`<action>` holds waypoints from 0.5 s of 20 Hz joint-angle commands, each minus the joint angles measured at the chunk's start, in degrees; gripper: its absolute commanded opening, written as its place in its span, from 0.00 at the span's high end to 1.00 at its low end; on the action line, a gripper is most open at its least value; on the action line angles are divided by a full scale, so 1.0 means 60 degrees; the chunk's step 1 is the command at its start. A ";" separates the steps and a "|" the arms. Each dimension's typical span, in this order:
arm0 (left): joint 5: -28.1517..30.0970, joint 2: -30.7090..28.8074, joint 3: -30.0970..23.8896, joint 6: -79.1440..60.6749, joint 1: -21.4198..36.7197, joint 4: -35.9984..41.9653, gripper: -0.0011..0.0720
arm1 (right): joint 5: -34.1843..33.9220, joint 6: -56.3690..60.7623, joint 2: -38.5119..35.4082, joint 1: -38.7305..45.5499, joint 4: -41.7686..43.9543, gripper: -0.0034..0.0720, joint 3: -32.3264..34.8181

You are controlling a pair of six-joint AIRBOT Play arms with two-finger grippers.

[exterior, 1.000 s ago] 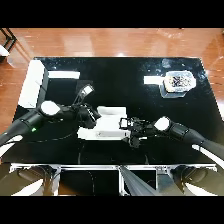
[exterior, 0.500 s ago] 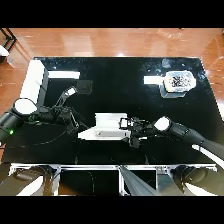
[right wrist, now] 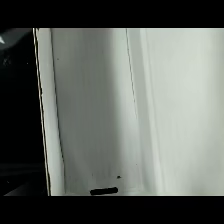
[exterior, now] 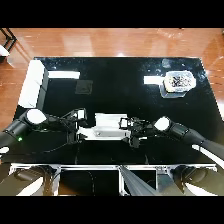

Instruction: Fold the box and place the chain.

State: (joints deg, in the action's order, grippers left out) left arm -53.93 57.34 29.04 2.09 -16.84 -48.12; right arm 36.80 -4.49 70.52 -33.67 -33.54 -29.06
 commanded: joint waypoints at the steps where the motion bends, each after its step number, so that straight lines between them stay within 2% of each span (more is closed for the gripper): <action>1: 0.1078 0.0368 -0.0175 -0.1071 -0.0481 0.0459 0.12 | 0.0000 0.0004 0.0000 -0.0004 0.0004 0.50 0.0004; 6: 0.1166 0.1049 -0.0171 -0.1013 -0.0936 0.1111 0.16 | 0.0000 0.0004 0.0000 -0.0004 0.0004 0.50 0.0004; 8: 0.1151 0.1045 -0.0171 -0.1016 -0.0918 0.1104 0.29 | 0.0000 0.0004 0.0000 -0.0004 0.0004 0.50 0.0004; 10: 0.1111 0.1045 -0.0171 -0.1020 -0.0918 0.1100 0.37 | 0.0000 0.0004 0.0000 -0.0004 0.0004 0.50 0.0004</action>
State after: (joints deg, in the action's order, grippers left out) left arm -47.13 63.13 28.05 -3.73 -22.04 -42.28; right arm 36.80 -4.49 70.52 -33.65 -33.54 -29.06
